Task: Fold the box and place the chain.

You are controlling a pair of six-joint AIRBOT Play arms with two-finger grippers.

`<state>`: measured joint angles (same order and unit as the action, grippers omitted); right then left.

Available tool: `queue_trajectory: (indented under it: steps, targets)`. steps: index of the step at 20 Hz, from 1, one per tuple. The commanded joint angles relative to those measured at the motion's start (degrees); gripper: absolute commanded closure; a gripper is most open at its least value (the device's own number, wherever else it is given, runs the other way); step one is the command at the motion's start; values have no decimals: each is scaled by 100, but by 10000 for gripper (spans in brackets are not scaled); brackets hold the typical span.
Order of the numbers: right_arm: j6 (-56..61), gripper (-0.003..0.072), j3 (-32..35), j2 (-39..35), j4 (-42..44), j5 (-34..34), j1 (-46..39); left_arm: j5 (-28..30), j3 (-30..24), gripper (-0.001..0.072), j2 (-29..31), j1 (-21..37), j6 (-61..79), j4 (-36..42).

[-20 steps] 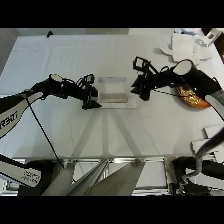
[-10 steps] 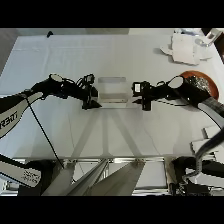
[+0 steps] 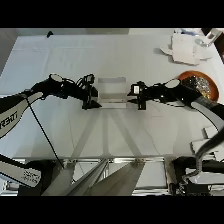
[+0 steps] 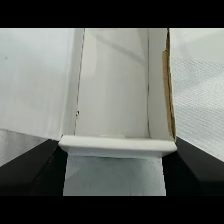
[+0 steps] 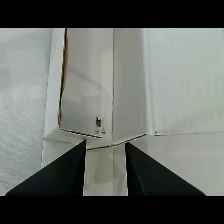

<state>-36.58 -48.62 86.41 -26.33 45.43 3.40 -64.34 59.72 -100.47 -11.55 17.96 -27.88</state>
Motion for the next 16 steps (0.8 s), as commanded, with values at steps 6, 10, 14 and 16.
queue_trajectory:
  steps: [6, 10, 14, 16]
  targets:
    - [-146, 558, 2, 199, 122, -9, 234, 0, 4, 314, -2, 0, 0, 0]
    - [-142, 602, 2, 306, 162, -22, 310, 0, 4, 314, -2, 0, 0, 0]
    - [-140, 433, 2, 319, 326, -24, 308, 0, 4, 314, -2, 2, 0, 0]
    - [-142, 373, 2, 319, 330, -24, 308, 0, 4, 314, -2, 2, 0, 0]
